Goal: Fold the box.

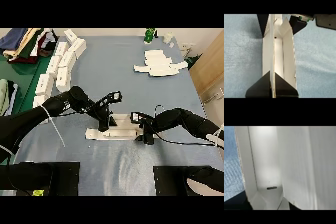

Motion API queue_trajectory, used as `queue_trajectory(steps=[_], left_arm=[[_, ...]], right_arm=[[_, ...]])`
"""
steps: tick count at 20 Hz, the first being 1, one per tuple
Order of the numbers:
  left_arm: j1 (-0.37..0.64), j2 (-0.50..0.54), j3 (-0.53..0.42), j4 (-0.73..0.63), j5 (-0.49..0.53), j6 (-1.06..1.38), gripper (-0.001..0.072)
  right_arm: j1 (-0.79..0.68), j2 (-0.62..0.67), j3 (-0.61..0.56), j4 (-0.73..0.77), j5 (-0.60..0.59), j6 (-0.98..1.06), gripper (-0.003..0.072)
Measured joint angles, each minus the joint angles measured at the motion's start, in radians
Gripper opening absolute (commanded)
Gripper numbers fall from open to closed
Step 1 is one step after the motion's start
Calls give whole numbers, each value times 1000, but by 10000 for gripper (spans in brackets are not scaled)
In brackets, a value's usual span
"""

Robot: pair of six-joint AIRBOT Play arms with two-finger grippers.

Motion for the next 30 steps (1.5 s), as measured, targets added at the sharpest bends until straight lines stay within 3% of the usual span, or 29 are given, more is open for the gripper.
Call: queue_trajectory(steps=[8, 9, 10, 17, 22, 24, 27, 30], left_arm=[[0, 0, 0, -15, -6, 0, 19], [0, 0, 0, -16, -6, 0, 183], [0, -2, 0, -10, 2, 0, 410], [0, 15, 1, 6, -9, -43, 423], [3, 125, 1, 190, -44, -294, 415], [3, 189, 1, 283, -89, -457, 12], [-1, 267, 1, 356, -174, -667, 15], [-16, 286, 1, 303, -197, -816, 15]], right_arm=[[0, 0, 0, 0, 0, 0, 504], [0, 0, 0, 0, 0, 0, 504], [0, 0, 0, -1, 0, 0, 504], [0, 0, 0, -2, 0, 0, 504], [0, 0, 0, -3, 0, 0, 504], [0, 0, 0, -3, 0, 0, 504], [0, 0, 0, -3, 1, 0, 504], [0, 0, 0, -3, 1, 0, 504]])
